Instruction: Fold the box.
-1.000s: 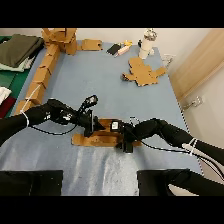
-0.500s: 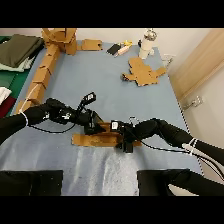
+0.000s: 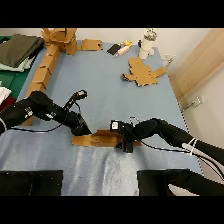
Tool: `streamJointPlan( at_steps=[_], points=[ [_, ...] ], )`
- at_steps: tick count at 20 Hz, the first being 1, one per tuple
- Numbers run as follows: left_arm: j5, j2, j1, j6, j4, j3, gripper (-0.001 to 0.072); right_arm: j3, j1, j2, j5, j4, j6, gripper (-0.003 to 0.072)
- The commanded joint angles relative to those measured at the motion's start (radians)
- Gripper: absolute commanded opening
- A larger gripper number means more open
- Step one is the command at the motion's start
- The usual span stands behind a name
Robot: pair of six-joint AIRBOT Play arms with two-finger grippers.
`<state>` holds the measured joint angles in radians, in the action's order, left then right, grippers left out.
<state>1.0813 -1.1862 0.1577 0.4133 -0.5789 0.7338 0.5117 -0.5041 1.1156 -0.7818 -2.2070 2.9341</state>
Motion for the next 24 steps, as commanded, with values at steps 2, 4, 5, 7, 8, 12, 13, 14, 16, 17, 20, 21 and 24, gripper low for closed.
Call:
streamJointPlan(
  at_steps=[2,4,5,7,8,12,13,14,16,17,20,21,24],
  points=[
    [0.253,0.052,0.012,0.279,-0.114,-0.001,0.0162,-0.002,-0.003,0.000,-0.033,0.000,0.000,0.0487],
    [0.309,0.052,0.054,0.349,-0.116,-0.008,0.0011,-0.002,-0.003,0.000,-0.037,0.000,0.000,0.0487],
    [0.307,0.052,0.085,0.394,-0.116,-0.011,0.0010,-0.002,-0.003,0.000,-0.041,0.000,0.000,0.0487],
    [0.275,0.052,0.150,0.433,-0.112,-0.011,0.0010,-0.002,-0.003,-0.002,-0.047,0.000,0.001,0.0487],
    [0.245,0.052,0.179,0.454,-0.104,-0.011,0.0010,-0.002,-0.003,-0.002,-0.048,0.000,0.003,0.0487],
    [0.044,0.050,0.251,0.474,0.050,-0.011,0.0010,-0.002,-0.003,-0.001,-0.047,0.000,0.007,0.0487],
    [-0.019,0.046,0.259,0.473,0.086,-0.011,0.0010,-0.002,-0.003,-0.001,-0.047,0.000,0.007,0.0487],
    [-0.092,0.039,0.265,0.473,0.117,-0.011,0.0009,-0.002,-0.003,-0.001,-0.047,0.000,0.007,0.0487],
    [-0.222,0.025,0.266,0.473,0.170,-0.010,0.0010,-0.002,-0.003,-0.001,-0.047,0.000,0.007,0.0487],
    [-0.274,0.018,0.267,0.474,0.183,-0.010,0.0010,-0.002,-0.003,-0.001,-0.047,0.000,0.007,0.0487],
    [-0.399,-0.003,0.266,0.474,0.175,-0.010,0.0009,-0.002,-0.003,-0.001,-0.047,0.000,0.006,0.0487],
    [-0.426,-0.009,0.266,0.474,0.170,-0.010,0.0010,-0.002,-0.003,-0.001,-0.047,0.000,0.006,0.0487],
    [-0.460,-0.048,0.265,0.475,0.143,-0.010,0.0010,-0.002,-0.003,-0.001,-0.047,0.000,0.006,0.0487]
  ],
)
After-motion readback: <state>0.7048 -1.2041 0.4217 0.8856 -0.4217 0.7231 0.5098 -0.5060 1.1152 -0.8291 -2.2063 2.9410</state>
